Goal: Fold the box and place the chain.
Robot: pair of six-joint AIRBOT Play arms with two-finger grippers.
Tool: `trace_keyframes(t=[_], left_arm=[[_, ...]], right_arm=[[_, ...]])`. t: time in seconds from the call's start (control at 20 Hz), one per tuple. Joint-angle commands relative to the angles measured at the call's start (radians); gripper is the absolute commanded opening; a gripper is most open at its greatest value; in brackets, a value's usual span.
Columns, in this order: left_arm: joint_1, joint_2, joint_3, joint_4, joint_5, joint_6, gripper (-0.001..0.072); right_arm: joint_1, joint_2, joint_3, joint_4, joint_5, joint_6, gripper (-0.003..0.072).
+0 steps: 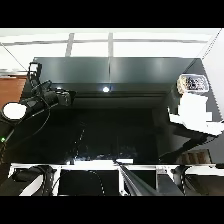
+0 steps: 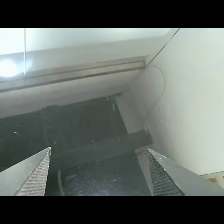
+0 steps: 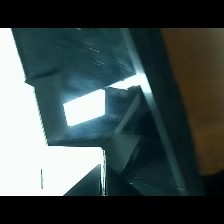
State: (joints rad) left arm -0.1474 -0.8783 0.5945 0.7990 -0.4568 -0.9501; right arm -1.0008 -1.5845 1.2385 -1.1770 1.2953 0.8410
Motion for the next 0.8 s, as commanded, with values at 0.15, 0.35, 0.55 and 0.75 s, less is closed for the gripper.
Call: trace_keyframes(t=[0.15,0.35,0.55,0.75], left_arm=[[0.000,-0.001,0.000,-0.001,0.016,-0.001,0.0699],[0.000,-0.002,0.000,-0.001,-0.014,-0.031,0.0699],[-0.006,-0.066,0.000,-0.010,-0.076,-0.171,0.0699],[-0.017,-0.225,0.043,-0.181,-0.172,-0.172,0.0699]], right_arm=[[0.108,0.112,-0.151,0.312,0.085,-0.020,0.0016],[0.254,0.348,-0.433,0.561,-0.049,-0.100,0.0016],[0.468,0.619,-0.731,0.909,-0.206,-0.175,0.0016],[0.749,0.768,-0.910,0.980,-0.435,-0.174,0.0016]])
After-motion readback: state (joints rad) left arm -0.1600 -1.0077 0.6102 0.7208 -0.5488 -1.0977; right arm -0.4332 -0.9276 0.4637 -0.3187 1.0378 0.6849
